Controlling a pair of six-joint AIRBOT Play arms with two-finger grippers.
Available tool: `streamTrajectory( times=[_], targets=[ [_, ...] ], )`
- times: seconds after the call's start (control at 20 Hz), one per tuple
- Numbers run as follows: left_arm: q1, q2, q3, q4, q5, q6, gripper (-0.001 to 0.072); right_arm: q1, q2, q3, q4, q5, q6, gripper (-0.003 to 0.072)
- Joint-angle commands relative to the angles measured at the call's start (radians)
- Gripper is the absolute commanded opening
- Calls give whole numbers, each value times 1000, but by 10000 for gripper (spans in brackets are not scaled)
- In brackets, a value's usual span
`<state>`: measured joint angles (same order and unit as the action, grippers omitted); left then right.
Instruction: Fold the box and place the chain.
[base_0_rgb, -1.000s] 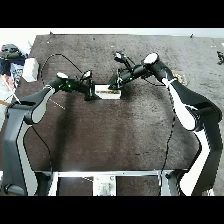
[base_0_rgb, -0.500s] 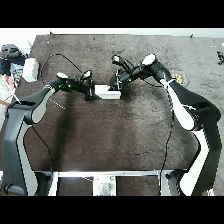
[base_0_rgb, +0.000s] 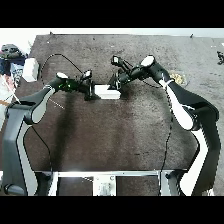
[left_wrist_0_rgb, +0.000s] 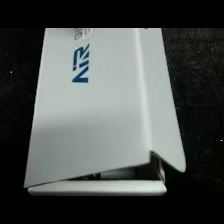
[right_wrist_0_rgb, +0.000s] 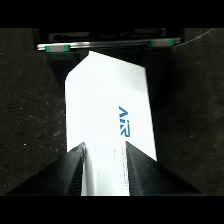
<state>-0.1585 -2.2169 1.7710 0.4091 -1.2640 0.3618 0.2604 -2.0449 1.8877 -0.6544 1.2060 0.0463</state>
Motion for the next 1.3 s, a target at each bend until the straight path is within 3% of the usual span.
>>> streamTrajectory(
  times=[0.0,0.05,0.15,0.35,0.45,0.95,1.25],
  targets=[
    [-1,0,0,2,-3,2,394,-2,6,1,-1,-28,-11,297],
    [-1,0,0,2,-3,2,394,-3,6,1,0,-29,-14,296],
    [-1,0,0,2,-3,2,394,-4,6,1,-1,-29,-14,196],
    [-1,0,0,2,-3,2,395,-4,6,1,-32,-28,-18,193],
    [-1,0,0,2,-3,2,394,-4,6,1,-61,-21,-18,101],
    [-1,0,0,1,-3,3,395,-3,-14,-3,-68,61,-5,104],
    [-1,0,0,2,-3,2,394,-6,-14,-76,-68,107,2,106]
  ],
)
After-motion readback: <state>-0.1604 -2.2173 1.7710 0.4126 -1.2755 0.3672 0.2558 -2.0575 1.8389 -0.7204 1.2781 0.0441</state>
